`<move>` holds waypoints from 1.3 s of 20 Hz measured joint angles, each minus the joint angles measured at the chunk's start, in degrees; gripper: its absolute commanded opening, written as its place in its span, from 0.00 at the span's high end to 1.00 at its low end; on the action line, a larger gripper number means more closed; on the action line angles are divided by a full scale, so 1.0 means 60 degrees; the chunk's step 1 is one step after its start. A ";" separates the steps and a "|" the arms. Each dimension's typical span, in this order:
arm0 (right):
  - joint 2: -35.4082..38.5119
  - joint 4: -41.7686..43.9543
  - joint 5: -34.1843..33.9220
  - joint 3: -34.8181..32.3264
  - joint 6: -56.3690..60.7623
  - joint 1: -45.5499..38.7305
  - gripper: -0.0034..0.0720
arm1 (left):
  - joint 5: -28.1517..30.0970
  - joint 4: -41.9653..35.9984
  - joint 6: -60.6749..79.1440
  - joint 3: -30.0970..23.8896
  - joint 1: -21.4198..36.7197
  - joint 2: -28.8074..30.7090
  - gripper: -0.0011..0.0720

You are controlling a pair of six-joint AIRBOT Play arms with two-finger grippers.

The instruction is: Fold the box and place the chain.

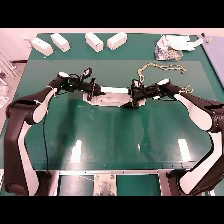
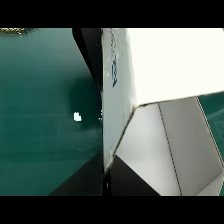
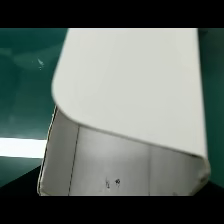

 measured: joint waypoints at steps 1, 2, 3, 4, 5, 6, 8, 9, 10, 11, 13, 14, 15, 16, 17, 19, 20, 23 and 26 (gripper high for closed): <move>-0.0018 0.0000 0.0004 0.0015 0.0004 0.0000 0.04 | -0.0004 0.0000 0.0000 0.0000 0.0000 0.0000 0.96; -0.0040 -0.0004 0.0011 0.0036 0.0011 0.0000 0.04 | 0.0000 0.0000 -0.0004 0.0000 0.0000 0.0000 0.96; -0.0066 -0.0004 0.0018 0.0055 0.0018 0.0000 0.05 | 0.0000 0.0000 -0.0004 0.0000 0.0000 0.0000 0.96; -0.0091 -0.0007 0.0018 0.0073 0.0022 0.0000 0.05 | 0.0000 0.0000 -0.0004 0.0000 0.0000 0.0000 0.96; -0.0106 -0.0011 0.0022 0.0091 0.0025 0.0000 0.08 | 0.0000 0.0000 -0.0004 0.0000 0.0000 0.0000 0.96; -0.0120 -0.0011 0.0022 0.0098 0.0029 0.0000 0.08 | -0.0004 0.0000 -0.0004 0.0000 0.0000 0.0004 0.96; -0.0138 -0.0011 0.0022 0.0109 0.0047 0.0000 0.09 | 0.0000 0.0000 -0.0004 0.0000 0.0000 0.0000 0.96; -0.0149 -0.0011 0.0022 0.0109 0.0047 0.0000 0.10 | 0.0000 0.0004 -0.0004 0.0000 0.0000 0.0000 0.96; -0.0153 -0.0011 0.0022 0.0113 0.0047 0.0000 0.10 | -0.0004 0.0004 -0.0004 0.0000 0.0000 0.0000 0.96; -0.0153 -0.0015 0.0018 0.0113 0.0047 0.0000 0.17 | -0.0004 0.0004 -0.0004 0.0000 0.0000 0.0000 0.96; -0.0153 -0.0022 0.0007 0.0120 0.0051 0.0000 0.18 | -0.0011 0.0004 -0.0004 0.0000 0.0000 0.0004 0.96; -0.0157 -0.0047 0.0011 0.0127 0.0044 0.0000 0.18 | -0.0011 0.0004 -0.0004 0.0000 0.0000 0.0004 0.96; -0.0164 -0.0073 0.0015 0.0146 0.0036 0.0000 0.18 | -0.0011 0.0004 -0.0004 0.0000 0.0000 0.0000 0.96; -0.0175 -0.0095 0.0022 0.0164 0.0025 -0.0004 0.18 | -0.0007 0.0004 -0.0004 0.0000 0.0000 0.0000 0.96; -0.0193 -0.0109 0.0033 0.0178 0.0018 -0.0004 0.18 | -0.0011 0.0004 -0.0004 0.0000 0.0000 0.0000 0.96; -0.0219 -0.0135 0.0062 0.0200 0.0015 -0.0007 0.18 | -0.0011 0.0004 -0.0004 0.0000 0.0000 0.0000 0.96; -0.0226 -0.0142 0.0069 0.0204 0.0011 -0.0007 0.18 | -0.0007 0.0004 -0.0004 0.0000 0.0000 0.0000 0.96; -0.0240 -0.0171 0.0091 0.0211 0.0007 -0.0007 0.18 | -0.0007 0.0004 -0.0004 0.0000 0.0000 0.0000 0.96; -0.0244 -0.0211 0.0113 0.0211 0.0000 -0.0007 0.18 | -0.0011 0.0004 -0.0004 0.0000 0.0000 0.0000 0.96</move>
